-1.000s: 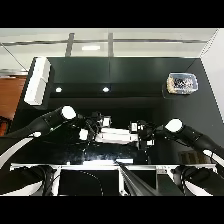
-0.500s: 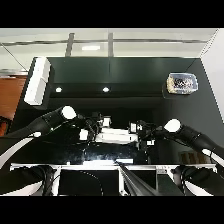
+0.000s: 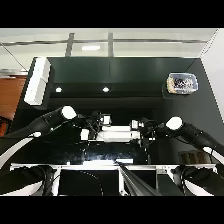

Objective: Fold the box and place the chain.

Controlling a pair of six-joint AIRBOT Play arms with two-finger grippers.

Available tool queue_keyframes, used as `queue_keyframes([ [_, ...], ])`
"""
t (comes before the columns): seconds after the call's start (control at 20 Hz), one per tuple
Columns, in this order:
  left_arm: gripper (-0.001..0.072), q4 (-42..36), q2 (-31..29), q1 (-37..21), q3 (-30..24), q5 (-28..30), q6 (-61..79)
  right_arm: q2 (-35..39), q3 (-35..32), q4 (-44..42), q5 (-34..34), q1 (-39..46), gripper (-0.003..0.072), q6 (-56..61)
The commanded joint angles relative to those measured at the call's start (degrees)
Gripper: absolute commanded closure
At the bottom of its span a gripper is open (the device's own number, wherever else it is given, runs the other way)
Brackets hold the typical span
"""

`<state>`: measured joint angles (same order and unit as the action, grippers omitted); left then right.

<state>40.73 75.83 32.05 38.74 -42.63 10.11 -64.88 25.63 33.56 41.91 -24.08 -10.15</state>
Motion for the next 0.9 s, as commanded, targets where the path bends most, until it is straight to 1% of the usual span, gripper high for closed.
queue_keyframes([
  [0.0, 0.0685, 0.2, 0.0, 0.0, 0.0, 0.2, -0.2, 0.0, 0.2, -0.5, 0.4, 0.5, 0.0106, -1.5],
  [0.3, 0.0685, 0.2, 0.0, 0.0, 0.0, 0.2, -0.2, -0.3, 0.2, -0.5, 0.3, 0.5, 0.0107, -2.8],
  [0.5, 0.0685, 0.1, 0.0, 0.0, 0.0, 0.2, -0.2, -2.4, 0.2, -0.5, 0.4, 0.5, 0.0106, -2.8],
  [0.85, 0.0685, 0.1, 0.0, 0.0, 0.0, 0.2, -0.2, -2.4, 0.2, 0.3, 0.0, -0.3, 0.0111, -2.7],
])
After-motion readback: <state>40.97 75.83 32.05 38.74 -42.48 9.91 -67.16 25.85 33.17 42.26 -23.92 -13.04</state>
